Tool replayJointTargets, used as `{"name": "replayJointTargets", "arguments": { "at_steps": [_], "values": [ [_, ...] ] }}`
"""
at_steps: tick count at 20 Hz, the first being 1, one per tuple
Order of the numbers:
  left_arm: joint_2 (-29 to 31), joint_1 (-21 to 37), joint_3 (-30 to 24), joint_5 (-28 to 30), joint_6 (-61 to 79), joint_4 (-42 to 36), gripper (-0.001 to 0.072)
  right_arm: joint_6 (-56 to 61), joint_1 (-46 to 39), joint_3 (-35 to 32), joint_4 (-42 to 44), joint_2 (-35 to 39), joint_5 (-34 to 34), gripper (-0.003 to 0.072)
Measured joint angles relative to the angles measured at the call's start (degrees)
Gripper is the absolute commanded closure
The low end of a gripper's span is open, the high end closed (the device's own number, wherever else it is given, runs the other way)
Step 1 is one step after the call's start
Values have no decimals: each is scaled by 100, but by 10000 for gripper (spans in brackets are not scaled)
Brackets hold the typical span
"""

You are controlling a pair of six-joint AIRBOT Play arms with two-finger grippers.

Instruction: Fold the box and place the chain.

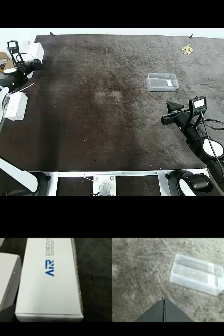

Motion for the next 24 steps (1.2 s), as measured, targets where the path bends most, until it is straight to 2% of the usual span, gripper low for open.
{"name": "replayJointTargets", "arguments": {
  "at_steps": [7,10,17,21,22,23,24],
  "values": [
    [-540,33,579,-348,-188,343,702,0,0,0,2,-258,2,686],
    [-660,57,706,-260,-734,914,702,0,0,0,2,-289,2,686],
    [-907,59,824,-450,-1836,2166,702,0,-2,0,2,-302,4,686],
    [-949,46,833,-428,-2225,2583,700,13,-2,0,13,-302,11,687],
    [-962,48,831,-424,-2275,2638,515,39,0,0,15,-302,17,687],
    [-966,50,831,-415,-2312,2675,75,76,-2,0,15,-302,20,686],
    [-966,50,833,-398,-2343,2691,47,122,0,0,17,-302,22,687]
  ]
}}
